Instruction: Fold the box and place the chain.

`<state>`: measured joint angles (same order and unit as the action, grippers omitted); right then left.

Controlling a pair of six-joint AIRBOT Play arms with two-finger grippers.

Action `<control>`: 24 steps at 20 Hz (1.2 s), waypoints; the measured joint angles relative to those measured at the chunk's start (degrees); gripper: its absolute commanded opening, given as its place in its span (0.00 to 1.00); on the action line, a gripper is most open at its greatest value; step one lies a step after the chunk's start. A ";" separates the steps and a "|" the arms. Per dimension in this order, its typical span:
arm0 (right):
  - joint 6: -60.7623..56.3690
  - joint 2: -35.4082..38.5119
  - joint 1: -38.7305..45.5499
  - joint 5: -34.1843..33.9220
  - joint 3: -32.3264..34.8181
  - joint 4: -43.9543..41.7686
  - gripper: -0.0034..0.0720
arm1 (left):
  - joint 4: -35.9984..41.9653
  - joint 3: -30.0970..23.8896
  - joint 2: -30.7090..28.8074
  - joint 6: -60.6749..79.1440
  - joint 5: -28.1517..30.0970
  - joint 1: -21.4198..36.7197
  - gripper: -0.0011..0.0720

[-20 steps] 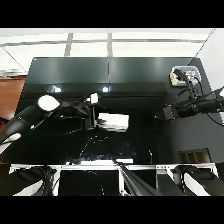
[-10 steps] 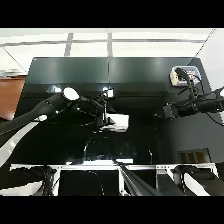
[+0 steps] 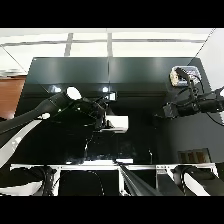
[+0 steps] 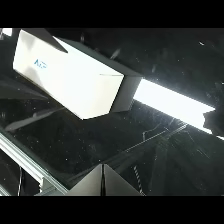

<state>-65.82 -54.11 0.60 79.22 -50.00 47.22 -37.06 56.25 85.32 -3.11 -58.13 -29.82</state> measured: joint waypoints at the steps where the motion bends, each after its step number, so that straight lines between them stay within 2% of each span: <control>1: 0.00 0.00 0.00 0.02 0.00 0.00 0.06 | -0.61 0.35 0.02 -0.22 -0.15 -0.22 1.00; 6: 0.02 0.00 0.00 0.00 0.00 0.00 0.05 | -7.32 2.10 0.13 -5.86 0.70 -3.06 1.00; 12: 0.04 0.00 0.00 -0.07 0.00 0.00 0.06 | -17.44 2.60 0.66 -14.19 5.73 -7.98 0.99; 13: 0.04 0.00 0.00 -0.09 0.00 0.00 0.05 | -19.17 2.62 0.72 -15.02 6.43 -8.59 0.94; 14: 0.04 0.00 0.00 -0.20 0.00 0.00 0.06 | -20.41 2.62 0.72 -15.47 6.60 -8.96 0.77; 15: 0.04 0.00 0.00 -0.26 0.00 0.00 0.05 | -21.40 2.71 0.70 -16.11 6.80 -9.20 0.52; 16: 0.07 0.00 0.00 -0.26 0.00 0.00 0.05 | -22.40 2.93 0.55 -16.65 6.78 -9.29 0.49; 20: 0.07 0.00 0.00 -0.63 0.00 0.02 0.06 | -27.32 6.23 -0.35 -20.94 2.80 -6.73 0.49; 24: 0.07 0.00 0.00 -1.68 0.00 0.04 0.05 | -36.00 11.72 -0.68 -29.83 -1.40 2.16 0.49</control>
<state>-65.76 -54.11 0.60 77.54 -50.00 47.27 -73.06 67.96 84.64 -32.95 -59.53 -27.66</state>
